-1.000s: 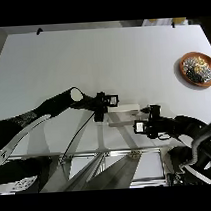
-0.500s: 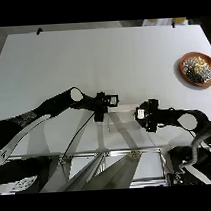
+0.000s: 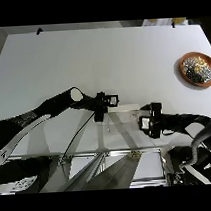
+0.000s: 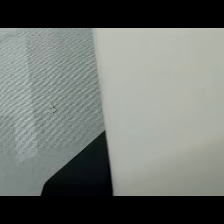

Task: Fold the box and place the chain.

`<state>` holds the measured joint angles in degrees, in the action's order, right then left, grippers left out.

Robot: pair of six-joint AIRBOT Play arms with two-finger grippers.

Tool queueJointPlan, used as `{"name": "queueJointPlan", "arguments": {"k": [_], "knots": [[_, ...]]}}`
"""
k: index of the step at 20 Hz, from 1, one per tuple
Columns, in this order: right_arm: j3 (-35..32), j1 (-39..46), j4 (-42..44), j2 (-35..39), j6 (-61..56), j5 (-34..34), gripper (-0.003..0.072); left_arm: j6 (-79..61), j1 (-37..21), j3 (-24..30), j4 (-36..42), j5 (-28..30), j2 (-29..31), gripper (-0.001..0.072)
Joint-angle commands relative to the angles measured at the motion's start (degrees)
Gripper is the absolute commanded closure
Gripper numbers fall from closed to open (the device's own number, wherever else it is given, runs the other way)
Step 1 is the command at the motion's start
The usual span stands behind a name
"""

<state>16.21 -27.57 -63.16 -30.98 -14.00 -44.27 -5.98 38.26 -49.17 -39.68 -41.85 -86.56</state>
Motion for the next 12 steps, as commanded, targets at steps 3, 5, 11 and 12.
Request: {"name": "queueJointPlan", "arguments": {"k": [3, 5, 11, 12], "knots": [[-5.68, -11.61, -4.11, 2.86, -4.26, 0.55, -0.001, 0.0, 0.04, 0.02, -0.02, 0.02, -0.02, 0.0696], [-7.19, -11.47, -4.81, 2.58, -4.26, 3.54, -0.0009, 0.0, 0.04, 0.02, 0.0, 0.0, -0.02, 0.0696], [-7.06, -6.56, -0.35, -2.51, 0.52, 10.91, -0.0008, 0.0, 0.04, 0.02, 0.0, 0.0, -0.02, 0.0696], [-6.91, -6.1, 2.36, -2.8, 4.0, 10.86, -0.0007, 0.0, 0.04, 0.02, 0.0, 0.0, -0.02, 0.0696]]}}
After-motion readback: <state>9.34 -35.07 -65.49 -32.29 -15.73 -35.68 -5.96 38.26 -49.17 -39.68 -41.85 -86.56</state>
